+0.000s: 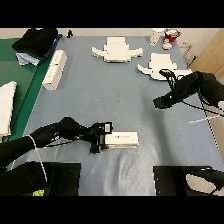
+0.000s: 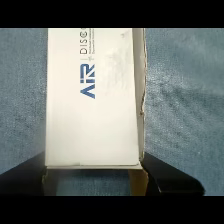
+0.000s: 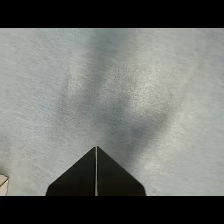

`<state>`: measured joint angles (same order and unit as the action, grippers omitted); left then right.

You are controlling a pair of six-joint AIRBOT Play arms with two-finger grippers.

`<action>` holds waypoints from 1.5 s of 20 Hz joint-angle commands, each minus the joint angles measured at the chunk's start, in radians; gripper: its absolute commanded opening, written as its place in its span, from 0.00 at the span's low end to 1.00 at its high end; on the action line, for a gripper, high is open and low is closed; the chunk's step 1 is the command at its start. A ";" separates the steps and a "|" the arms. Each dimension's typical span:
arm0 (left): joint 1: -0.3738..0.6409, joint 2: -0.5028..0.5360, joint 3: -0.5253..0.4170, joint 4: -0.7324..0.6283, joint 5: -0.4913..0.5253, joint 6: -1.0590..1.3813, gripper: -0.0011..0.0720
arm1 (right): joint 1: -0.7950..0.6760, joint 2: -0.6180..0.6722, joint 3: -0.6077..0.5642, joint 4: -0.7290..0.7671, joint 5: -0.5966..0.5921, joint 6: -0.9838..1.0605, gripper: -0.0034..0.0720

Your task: Fold the box.

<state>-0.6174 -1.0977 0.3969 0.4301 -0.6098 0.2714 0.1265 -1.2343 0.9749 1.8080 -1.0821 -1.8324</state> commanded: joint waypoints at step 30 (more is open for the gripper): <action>1.128 0.132 0.080 0.462 0.185 -0.864 0.66 | -0.003 -0.007 0.005 -0.006 0.000 0.007 0.05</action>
